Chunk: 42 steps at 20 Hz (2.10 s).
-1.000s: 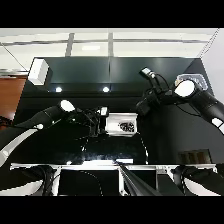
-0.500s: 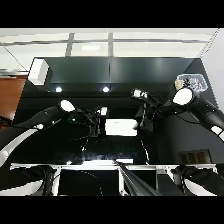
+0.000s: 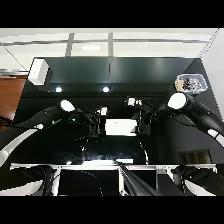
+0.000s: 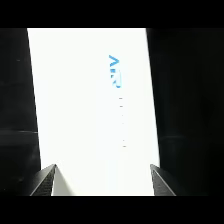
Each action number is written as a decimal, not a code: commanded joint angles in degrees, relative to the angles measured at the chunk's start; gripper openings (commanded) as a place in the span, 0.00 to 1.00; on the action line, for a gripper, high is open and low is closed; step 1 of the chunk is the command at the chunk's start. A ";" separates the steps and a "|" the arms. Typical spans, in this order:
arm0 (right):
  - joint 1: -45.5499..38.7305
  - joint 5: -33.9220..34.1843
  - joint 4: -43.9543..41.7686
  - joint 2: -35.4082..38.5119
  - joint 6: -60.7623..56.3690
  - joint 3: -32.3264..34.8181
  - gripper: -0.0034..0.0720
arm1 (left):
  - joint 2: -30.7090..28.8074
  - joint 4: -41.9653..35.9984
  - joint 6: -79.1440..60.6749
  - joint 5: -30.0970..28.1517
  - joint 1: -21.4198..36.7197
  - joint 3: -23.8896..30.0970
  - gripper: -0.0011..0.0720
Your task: Fold the box and place the chain.
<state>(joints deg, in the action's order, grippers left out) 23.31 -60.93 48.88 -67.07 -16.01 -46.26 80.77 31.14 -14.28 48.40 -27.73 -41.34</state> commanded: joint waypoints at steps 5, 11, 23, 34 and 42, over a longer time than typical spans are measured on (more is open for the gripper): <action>0.44 2.64 0.66 -0.04 -0.46 0.02 0.69 | 0.04 0.13 -0.04 0.09 -0.04 -0.07 0.70; 0.39 2.60 0.00 0.02 -1.57 -0.02 0.69 | 0.04 0.13 -0.04 0.09 -0.04 -0.07 0.70; 0.39 2.47 -2.36 0.02 -2.67 -0.02 0.45 | 0.04 0.13 -0.04 0.11 -0.04 -0.07 0.70; 0.39 3.58 -1.84 -0.20 -3.32 0.22 0.45 | 0.04 0.13 -0.07 0.13 -0.04 -0.07 0.70; 0.44 2.16 -1.86 -0.48 -3.76 0.28 0.45 | 0.04 0.13 -0.07 0.15 -0.04 -0.07 0.70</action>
<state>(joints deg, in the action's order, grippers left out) 23.73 -57.82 46.92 -67.53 -19.59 -46.02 80.77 31.24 -14.35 48.53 -27.73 -41.39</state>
